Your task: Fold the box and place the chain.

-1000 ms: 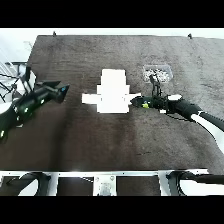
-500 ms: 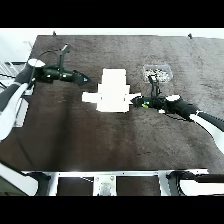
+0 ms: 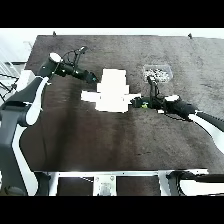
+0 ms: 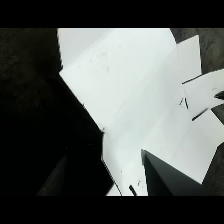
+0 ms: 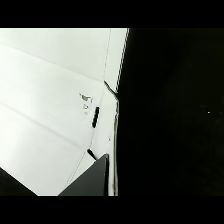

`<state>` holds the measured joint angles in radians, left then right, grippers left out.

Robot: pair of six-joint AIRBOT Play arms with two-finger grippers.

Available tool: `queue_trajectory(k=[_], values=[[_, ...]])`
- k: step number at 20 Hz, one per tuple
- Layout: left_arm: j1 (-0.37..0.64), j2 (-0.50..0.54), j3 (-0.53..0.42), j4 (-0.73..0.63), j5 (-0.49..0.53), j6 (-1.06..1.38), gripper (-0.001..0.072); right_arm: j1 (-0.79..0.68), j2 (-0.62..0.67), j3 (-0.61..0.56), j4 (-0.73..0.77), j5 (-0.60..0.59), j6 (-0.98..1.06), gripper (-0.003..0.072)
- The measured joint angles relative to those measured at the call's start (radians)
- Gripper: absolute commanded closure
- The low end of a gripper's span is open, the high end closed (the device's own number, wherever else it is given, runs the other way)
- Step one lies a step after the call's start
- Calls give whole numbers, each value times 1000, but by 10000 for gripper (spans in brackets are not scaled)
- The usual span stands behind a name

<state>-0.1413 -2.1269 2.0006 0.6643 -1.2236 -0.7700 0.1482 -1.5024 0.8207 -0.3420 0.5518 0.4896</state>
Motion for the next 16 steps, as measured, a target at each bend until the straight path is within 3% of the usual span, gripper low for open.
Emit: queue_trajectory(k=[7, 9, 16], values=[[-3, -49, 34, -45, -40, -2, 187, 17, 0, 0, -1, -5, -49, 673], [-3, -60, 35, -62, -60, 8, 245, 18, 0, 0, 0, -5, -52, 673], [-3, -101, 36, -125, -119, 40, 245, 18, 0, 0, 1, -6, -56, 673]])
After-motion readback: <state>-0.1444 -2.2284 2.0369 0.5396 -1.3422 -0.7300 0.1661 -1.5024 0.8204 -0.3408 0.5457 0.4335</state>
